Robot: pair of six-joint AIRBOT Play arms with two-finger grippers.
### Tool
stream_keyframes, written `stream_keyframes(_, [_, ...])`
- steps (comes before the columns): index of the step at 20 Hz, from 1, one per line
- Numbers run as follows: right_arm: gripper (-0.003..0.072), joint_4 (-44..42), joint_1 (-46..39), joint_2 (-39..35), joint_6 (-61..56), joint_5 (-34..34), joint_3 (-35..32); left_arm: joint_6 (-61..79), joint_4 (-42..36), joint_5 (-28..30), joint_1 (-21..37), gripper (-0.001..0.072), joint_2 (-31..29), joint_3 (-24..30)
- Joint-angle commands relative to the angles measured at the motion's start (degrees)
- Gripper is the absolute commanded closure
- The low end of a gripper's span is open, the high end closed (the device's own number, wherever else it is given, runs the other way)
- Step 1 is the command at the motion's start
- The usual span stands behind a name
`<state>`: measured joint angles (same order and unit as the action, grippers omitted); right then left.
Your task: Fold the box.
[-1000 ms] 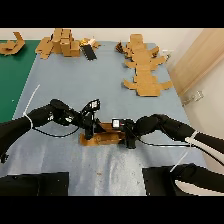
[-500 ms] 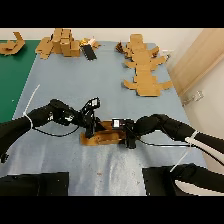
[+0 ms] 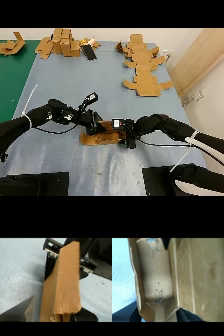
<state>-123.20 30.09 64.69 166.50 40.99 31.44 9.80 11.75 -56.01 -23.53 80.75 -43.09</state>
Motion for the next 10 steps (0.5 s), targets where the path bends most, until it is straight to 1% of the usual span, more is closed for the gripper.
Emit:
stream_keyframes(1, [0.0184,-0.07,0.02,0.00,0.00,0.09,0.02,-3.26,0.02,-0.42,0.76,0.0208,-0.04,-0.07])
stream_keyframes(3, [0.0185,-0.07,0.02,0.00,-0.02,0.07,0.02,-3.28,0.04,-0.37,0.76,0.0206,-0.04,-0.07])
stream_keyframes(4, [0.0185,-0.07,0.02,0.00,0.00,0.09,0.02,-3.96,0.07,-0.26,0.79,0.0135,-0.11,-0.07])
stream_keyframes(5, [0.0185,-0.04,0.02,0.00,-0.02,0.09,0.02,-6.05,0.09,0.17,0.79,0.0027,-0.15,-0.07])
stream_keyframes(8, [0.0184,-0.04,0.02,0.00,0.00,0.09,0.02,-11.69,1.88,-0.44,2.84,0.0028,-0.15,-0.09])
stream_keyframes(10, [0.0185,-0.04,0.02,0.00,-0.02,0.09,0.02,-15.82,3.67,-3.08,5.57,0.0029,-0.15,-0.07])
